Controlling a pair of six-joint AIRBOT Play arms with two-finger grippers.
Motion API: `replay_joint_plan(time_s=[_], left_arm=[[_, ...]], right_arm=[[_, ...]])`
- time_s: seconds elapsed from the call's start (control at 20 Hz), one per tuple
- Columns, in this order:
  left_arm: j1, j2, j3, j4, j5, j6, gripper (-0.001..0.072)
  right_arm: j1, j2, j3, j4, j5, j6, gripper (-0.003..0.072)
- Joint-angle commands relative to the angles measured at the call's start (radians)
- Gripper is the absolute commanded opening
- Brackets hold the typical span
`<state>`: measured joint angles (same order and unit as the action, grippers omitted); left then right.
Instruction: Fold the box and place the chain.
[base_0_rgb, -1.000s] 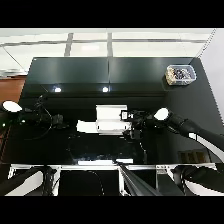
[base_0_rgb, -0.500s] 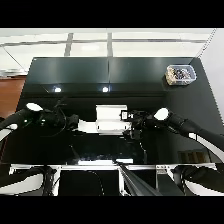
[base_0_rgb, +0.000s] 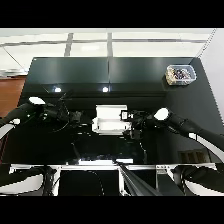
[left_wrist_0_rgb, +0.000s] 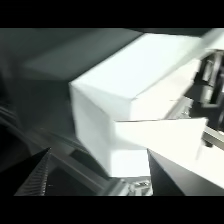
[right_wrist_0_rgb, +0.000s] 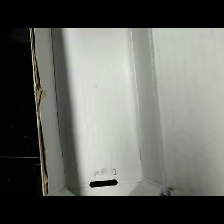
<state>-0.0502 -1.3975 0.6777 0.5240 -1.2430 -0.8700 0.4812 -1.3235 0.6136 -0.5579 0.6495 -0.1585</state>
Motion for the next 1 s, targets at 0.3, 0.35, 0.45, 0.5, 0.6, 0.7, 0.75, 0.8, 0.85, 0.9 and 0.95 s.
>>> replay_joint_plan(time_s=[0.3,0.35,0.45,0.5,0.6,0.7,0.75,0.8,0.85,0.9,0.95], left_arm=[[-0.159,0.0,0.1,0.137,0.034,-0.177,0.0548],[-0.187,0.0,0.122,0.164,0.033,-0.2,0.0548],[-0.236,0.0,0.161,0.189,0.037,-0.257,0.0547],[-0.259,0.0,0.182,0.203,0.04,-0.294,0.0538],[-0.3,0.0,0.218,0.265,0.045,-0.385,0.0491],[-0.339,0.0,0.248,0.366,0.05,-0.498,0.0481],[-0.359,0.0,0.257,0.403,0.054,-0.541,0.048],[-0.375,0.0,0.262,0.416,0.056,-0.562,0.048],[-0.388,0.0,0.262,0.415,0.058,-0.58,0.048],[-0.4,0.0,0.262,0.417,0.059,-0.591,0.0439],[-0.41,0.0,0.262,0.423,0.061,-0.61,0.0404]], right_arm=[[0.001,0.0,0.0,0.0,0.0,0.0,0.0129],[0.001,0.0,0.0,0.0,0.0,0.0,0.0128],[0.001,0.0,0.0,0.0,0.0,0.0,0.0128],[0.001,0.0,0.0,0.0,0.0,0.0,0.0128],[0.001,0.0,0.0,0.0,0.0,0.0,0.0128],[0.001,0.0,0.0,0.0,0.0,0.0,0.0129],[0.001,0.0,0.0,0.0,0.0,0.0,0.0128],[0.001,0.0,0.0,0.0,0.0,0.0,0.0128],[0.001,0.0,0.0,0.0,0.0,0.0,0.0128],[0.001,0.0,0.0,0.0,0.0,0.0,0.0129],[0.001,0.0,0.0,0.0,0.0,0.0,0.0129]])
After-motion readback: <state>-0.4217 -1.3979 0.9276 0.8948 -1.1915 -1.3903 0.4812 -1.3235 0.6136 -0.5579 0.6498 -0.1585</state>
